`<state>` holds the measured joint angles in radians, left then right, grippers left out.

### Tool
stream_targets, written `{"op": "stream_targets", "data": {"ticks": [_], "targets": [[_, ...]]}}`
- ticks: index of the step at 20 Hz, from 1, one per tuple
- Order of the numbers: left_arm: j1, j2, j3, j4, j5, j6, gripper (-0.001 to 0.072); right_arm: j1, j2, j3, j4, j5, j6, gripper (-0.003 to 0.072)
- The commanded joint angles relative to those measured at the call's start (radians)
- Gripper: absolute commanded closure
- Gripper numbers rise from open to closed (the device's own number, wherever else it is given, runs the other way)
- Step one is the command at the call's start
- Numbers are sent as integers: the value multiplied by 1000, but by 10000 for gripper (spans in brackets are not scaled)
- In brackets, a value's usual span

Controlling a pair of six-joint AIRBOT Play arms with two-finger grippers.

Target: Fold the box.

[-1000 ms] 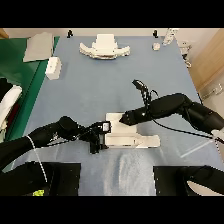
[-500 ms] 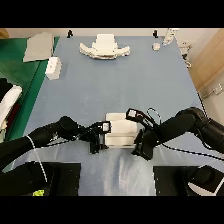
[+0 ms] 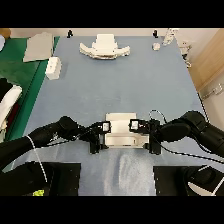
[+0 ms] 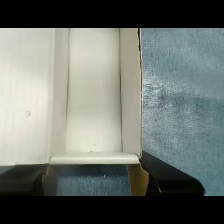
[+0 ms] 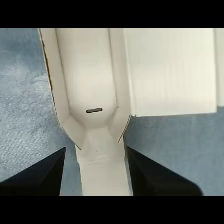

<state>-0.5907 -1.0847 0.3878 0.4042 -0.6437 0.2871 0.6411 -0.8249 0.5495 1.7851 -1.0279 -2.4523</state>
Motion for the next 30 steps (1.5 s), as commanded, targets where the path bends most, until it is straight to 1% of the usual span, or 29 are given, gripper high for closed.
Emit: {"op": "stream_targets", "data": {"ticks": [1, 4, 5, 7, 8, 9, 10, 11, 13, 14, 15, 16, 17, 19, 21, 22, 23, 24, 25, 27, 28, 30], "targets": [[0, 0, 0, 0, 0, 0, 235, -2, -22, -7, -7, 63, -20, 94], [0, 0, 0, 0, 0, 0, 235, -2, -58, -7, 62, 88, -79, 100], [0, 0, 0, 0, 0, 0, 235, -2, -69, -7, 76, 89, -103, 134], [0, 0, 0, 0, 0, 0, 236, -1, -80, -7, 106, 88, -126, 225], [0, 0, 0, 0, 0, 0, 236, -2, -81, -7, 118, 89, -134, 297], [0, 0, 0, 0, 0, 0, 235, -1, -82, -7, 120, 89, -136, 350], [0, 0, 0, 0, 0, 0, 236, -1, -82, -6, 122, 89, -141, 436], [0, 0, 0, 0, 0, 0, 235, -1, -82, -6, 123, 89, -142, 500], [0, 0, 0, 0, 0, 0, 236, 3, -82, -6, 132, 90, -141, 565], [0, 0, 0, 0, 0, 0, 236, 3, -82, -6, 149, 92, -141, 610], [0, 0, 0, 0, 0, 0, 235, 3, -82, -6, 162, 100, -143, 610], [0, 0, 0, 0, 0, 0, 235, 3, -83, -6, 176, 113, -155, 658], [0, 0, 0, 0, 0, 0, 235, 4, -85, -6, 188, 135, -160, 681], [0, 0, 0, 0, 0, 0, 236, 14, -98, -6, 202, 175, -160, 681], [0, 0, 0, 0, 0, 0, 236, 14, -111, -7, 211, 175, -160, 675], [0, 0, 0, 0, 0, 0, 235, 14, -113, -7, 212, 174, -160, 592], [0, 0, 0, 0, 0, 0, 235, 14, -113, -7, 214, 175, -160, 371], [0, 0, 0, 0, 0, 0, 235, 14, -113, -7, 214, 175, -160, 223], [0, 0, 0, 0, 0, 0, 235, 14, -113, -7, 214, 175, -159, 196], [0, 0, 0, 0, 0, 0, 235, 14, -113, -7, 213, 173, -159, 185], [0, 0, 0, 0, 0, 0, 235, 14, -113, -7, 212, 173, -159, 120], [0, 0, 0, 0, 0, 0, 235, 14, -113, -7, 212, 171, -159, 115]]}}
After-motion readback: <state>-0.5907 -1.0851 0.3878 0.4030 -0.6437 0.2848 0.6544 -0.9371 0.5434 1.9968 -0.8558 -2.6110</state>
